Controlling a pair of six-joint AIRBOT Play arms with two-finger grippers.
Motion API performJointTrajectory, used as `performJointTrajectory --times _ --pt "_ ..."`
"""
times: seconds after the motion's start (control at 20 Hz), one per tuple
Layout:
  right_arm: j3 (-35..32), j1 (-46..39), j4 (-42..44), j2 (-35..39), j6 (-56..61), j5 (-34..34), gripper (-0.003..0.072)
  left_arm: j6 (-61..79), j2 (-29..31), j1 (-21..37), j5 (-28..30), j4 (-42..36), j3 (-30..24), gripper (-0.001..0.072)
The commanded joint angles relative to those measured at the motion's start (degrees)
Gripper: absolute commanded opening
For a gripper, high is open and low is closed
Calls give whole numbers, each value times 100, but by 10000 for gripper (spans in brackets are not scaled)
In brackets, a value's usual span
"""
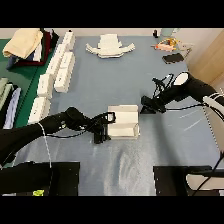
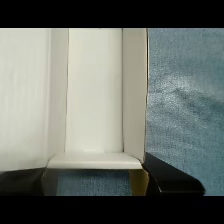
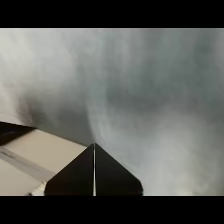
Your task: Fold the box.
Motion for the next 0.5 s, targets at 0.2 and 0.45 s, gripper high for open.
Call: performJointTrajectory --times 0.2,0.45 --pt "2 -367 2671 -1054 -2761 973 4 2 4 0 2 0 0 502" --pt "-35 -234 2601 -831 -3152 1547 5 2 4 0 2 2 0 502"
